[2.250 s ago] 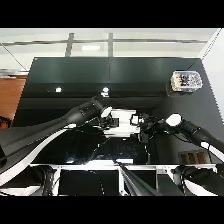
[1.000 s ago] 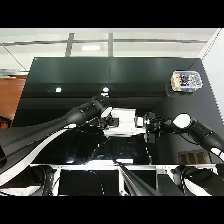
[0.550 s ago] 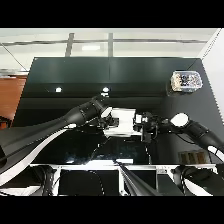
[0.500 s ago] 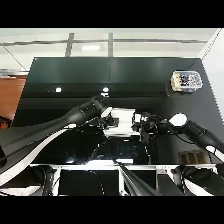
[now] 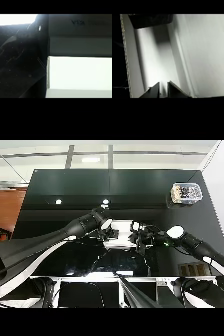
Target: Fold the box and place the chain.
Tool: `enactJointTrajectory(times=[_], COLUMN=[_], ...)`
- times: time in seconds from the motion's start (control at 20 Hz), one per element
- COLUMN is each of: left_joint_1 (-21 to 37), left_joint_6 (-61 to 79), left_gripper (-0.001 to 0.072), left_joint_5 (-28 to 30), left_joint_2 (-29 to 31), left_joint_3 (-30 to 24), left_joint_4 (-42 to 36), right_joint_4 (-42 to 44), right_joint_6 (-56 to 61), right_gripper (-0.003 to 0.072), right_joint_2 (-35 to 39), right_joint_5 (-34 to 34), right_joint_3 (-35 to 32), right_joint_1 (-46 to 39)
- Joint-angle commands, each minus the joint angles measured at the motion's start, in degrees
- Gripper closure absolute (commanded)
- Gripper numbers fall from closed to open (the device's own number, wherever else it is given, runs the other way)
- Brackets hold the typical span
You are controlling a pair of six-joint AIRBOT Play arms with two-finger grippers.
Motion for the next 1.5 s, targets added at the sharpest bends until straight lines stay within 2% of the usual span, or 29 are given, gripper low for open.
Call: enactJointTrajectory(times=[0.0, 0.05, 0.15, 0.25, 0.4, 0.5, 0.7, 0.9, 1.0, 1.25, 1.35, 1.45], left_joint_1=[0.0, 0.0, 0.0, 0.02, 0.02, 0.02, 0.02, 0.02, 0.02, 0.26, 0.26, 0.26], left_joint_6=[0.0, 0.0, 0.02, 0.02, 0.02, 0.02, 0.02, 0.0, 0.0, 0.0, 0.0, 0.0], left_gripper=[0.0678, 0.0678, 0.0678, 0.0678, 0.0678, 0.0678, 0.0678, 0.0678, 0.0678, 0.0678, 0.0678, 0.0678], left_joint_5=[0.07, 0.07, 0.04, 0.04, 0.31, 0.31, 0.26, -0.39, -0.37, -0.13, -0.11, -0.13], left_joint_2=[0.02, 0.02, 0.02, 0.02, 0.02, 0.02, 0.02, 0.02, 0.02, 0.02, 0.02, 0.02], left_joint_3=[0.02, 0.02, 0.02, 0.02, 0.02, 0.02, 0.02, 0.02, 0.02, 0.02, 0.02, 0.02], left_joint_4=[-0.09, -0.09, -0.07, -0.07, -0.07, -0.07, -0.09, -2.1, -2.16, -2.1, -1.97, -1.97], right_joint_4=[0.52, 0.28, -1.01, -7.72, -24.59, -29.55, -34.14, -30.49, -27.26, -10.03, -7.56, -7.45], right_joint_6=[1.01, 2.27, 10.34, 28.13, 53.72, 63.1, 81.48, 81.94, 81.44, 71.3, 70.01, 69.53], right_gripper=[0.0367, 0.0578, 0.0675, 0.067, 0.067, 0.0669, 0.0669, 0.067, 0.0669, 0.0668, 0.0667, 0.0664], right_joint_2=[-0.09, -0.09, 0.46, 2.78, 8.33, 12.07, 11.74, 5.73, 1.6, -4.96, -4.96, -4.96], right_joint_5=[-0.11, 0.04, -0.04, 1.77, 13.9, 19.78, 17.86, 25.22, 24.94, 20.72, 19.37, 21.62], right_joint_3=[-0.02, -0.02, 0.09, 1.22, 6.47, 8.46, 4.74, 0.22, -0.04, -0.02, 0.55, 2.49], right_joint_1=[0.07, 0.07, -0.28, -2.62, -12.02, -21.33, -36.35, -34.86, -31.21, -23.34, -21.11, -21.22])
